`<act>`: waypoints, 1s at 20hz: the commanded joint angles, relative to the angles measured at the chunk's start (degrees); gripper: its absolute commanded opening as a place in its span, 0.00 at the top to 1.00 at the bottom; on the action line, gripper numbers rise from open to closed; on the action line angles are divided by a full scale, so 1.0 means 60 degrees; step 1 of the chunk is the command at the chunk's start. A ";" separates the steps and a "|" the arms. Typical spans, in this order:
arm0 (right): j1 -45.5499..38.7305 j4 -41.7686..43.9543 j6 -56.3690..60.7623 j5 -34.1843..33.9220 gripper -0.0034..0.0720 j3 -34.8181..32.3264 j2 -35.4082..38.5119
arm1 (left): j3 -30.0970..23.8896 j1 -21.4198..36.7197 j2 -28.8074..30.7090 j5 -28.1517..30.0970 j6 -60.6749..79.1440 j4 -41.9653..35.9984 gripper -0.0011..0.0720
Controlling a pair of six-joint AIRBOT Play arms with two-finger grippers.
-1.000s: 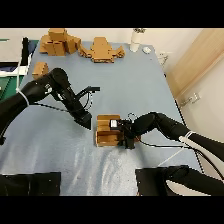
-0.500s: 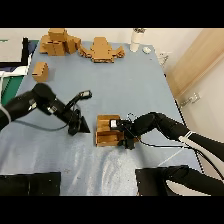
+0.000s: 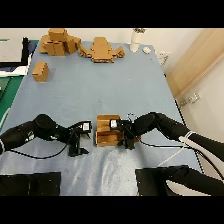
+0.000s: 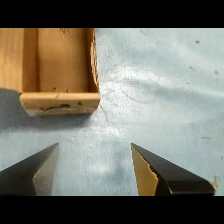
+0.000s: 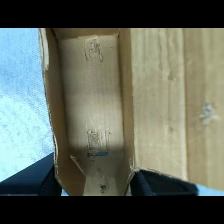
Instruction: Fold the box.
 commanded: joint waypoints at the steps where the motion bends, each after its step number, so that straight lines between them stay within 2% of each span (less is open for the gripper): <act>1: 0.0000 0.0000 0.0000 0.0000 0.26 0.0007 0.0004 | -0.0204 -0.0718 -0.0025 0.1559 0.0353 -0.1016 0.03; 5: 0.0000 0.0000 0.0000 0.0000 0.26 0.0007 0.0004 | -0.0193 -0.0736 -0.0204 0.1949 0.0342 -0.1370 0.03; 15: 0.0000 0.0000 0.0000 -0.0004 0.26 0.0007 0.0004 | 0.0459 -0.0758 -0.1060 0.1552 0.0346 -0.1694 0.03; 20: 0.0000 0.0000 0.0000 0.0000 0.26 0.0007 0.0000 | 0.0597 -0.0882 -0.1133 0.1504 0.0882 -0.1690 0.03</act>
